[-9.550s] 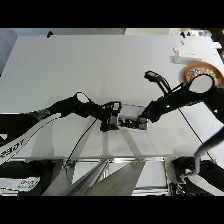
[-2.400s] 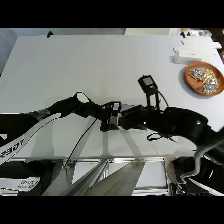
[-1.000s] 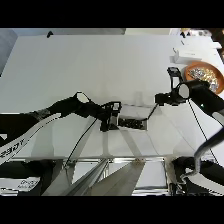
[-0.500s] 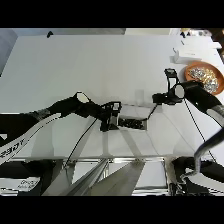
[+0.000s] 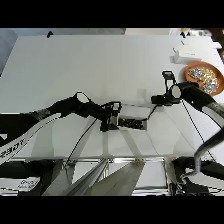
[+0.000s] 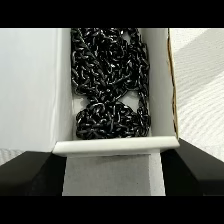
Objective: Fold the box and place the chain.
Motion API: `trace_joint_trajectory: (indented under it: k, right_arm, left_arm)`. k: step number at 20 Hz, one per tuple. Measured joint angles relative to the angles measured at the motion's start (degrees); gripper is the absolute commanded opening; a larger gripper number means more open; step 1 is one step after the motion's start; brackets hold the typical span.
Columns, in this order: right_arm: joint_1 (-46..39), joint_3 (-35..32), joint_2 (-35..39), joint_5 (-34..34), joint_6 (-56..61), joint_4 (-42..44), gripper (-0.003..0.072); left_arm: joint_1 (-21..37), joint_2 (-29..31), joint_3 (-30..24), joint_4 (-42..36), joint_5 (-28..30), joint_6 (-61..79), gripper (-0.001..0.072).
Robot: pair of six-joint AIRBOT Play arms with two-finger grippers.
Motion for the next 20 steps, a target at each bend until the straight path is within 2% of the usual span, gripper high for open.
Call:
trace_joint_trajectory:
  k: [6,8,14,20]
  right_arm:
    - [0.0,-0.1,0.4,1.0,-3.8,0.0,0.002]
    - [0.0,-0.2,2.2,3.2,-4.8,0.2,0.002]
    - [2.0,-0.2,11.5,7.0,-7.1,0.2,0.002]
    - [12.6,-0.1,21.7,11.5,-7.7,1.9,0.002]
  left_arm:
    - [0.0,0.0,0.0,0.0,0.0,0.0,0.0172]
    - [0.0,0.0,0.0,0.0,0.0,0.0,0.0172]
    - [0.0,0.0,0.0,0.0,0.0,0.0,0.0172]
    - [0.0,0.0,0.0,0.0,0.0,0.0,0.0172]
